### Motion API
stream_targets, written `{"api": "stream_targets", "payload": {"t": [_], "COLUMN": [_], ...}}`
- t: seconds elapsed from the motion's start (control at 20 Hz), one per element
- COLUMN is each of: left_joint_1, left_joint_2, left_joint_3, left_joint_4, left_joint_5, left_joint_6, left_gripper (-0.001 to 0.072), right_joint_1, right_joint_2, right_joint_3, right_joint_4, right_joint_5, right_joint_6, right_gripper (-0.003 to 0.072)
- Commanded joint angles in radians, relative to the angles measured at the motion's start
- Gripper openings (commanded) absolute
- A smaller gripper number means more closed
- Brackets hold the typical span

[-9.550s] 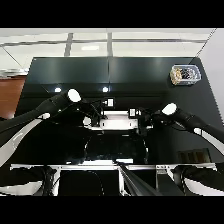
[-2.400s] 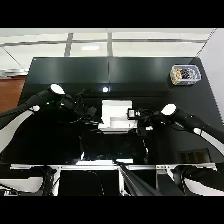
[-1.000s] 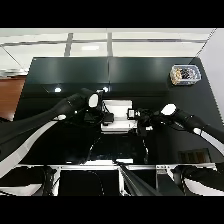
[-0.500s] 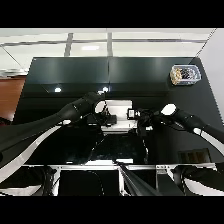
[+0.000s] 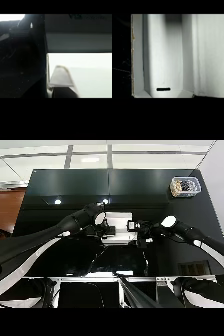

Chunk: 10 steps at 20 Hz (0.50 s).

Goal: Fold the box and place the chain.

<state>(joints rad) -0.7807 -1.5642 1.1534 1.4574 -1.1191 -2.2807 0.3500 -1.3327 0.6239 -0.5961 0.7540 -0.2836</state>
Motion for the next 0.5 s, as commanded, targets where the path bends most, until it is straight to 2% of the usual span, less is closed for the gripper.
{"api": "stream_targets", "payload": {"t": [0.0, 0.15, 0.2, 0.25, 0.3, 0.4, 0.45], "left_joint_1": [0.000, 0.000, -0.001, -0.001, -0.001, 0.000, 0.000], "left_joint_2": [0.000, 0.001, 0.002, 0.002, 0.002, 0.002, 0.002], "left_joint_3": [0.001, 0.001, 0.001, 0.001, 0.001, 0.001, 0.001], "left_joint_4": [-0.008, -0.008, -0.008, -0.008, -0.007, -0.005, 0.000], "left_joint_5": [0.008, 0.008, 0.010, 0.011, 0.010, 0.011, 0.010], "left_joint_6": [-0.001, -0.001, -0.002, -0.011, -0.027, -0.028, -0.029], "left_gripper": [0.0028, 0.0037, 0.0163, 0.0363, 0.0506, 0.0519, 0.0488], "right_joint_1": [0.001, 0.001, 0.001, 0.001, 0.001, 0.001, 0.001], "right_joint_2": [0.000, 0.000, 0.000, 0.000, 0.000, 0.000, 0.000], "right_joint_3": [0.000, 0.000, 0.000, 0.000, 0.000, 0.000, 0.000], "right_joint_4": [0.000, 0.000, 0.000, 0.000, 0.000, 0.000, 0.000], "right_joint_5": [0.001, 0.001, 0.001, 0.001, 0.001, 0.001, 0.001], "right_joint_6": [0.000, 0.000, 0.000, 0.000, 0.000, 0.000, 0.000], "right_gripper": [0.0417, 0.0417, 0.0417, 0.0417, 0.0417, 0.0417, 0.0417]}}
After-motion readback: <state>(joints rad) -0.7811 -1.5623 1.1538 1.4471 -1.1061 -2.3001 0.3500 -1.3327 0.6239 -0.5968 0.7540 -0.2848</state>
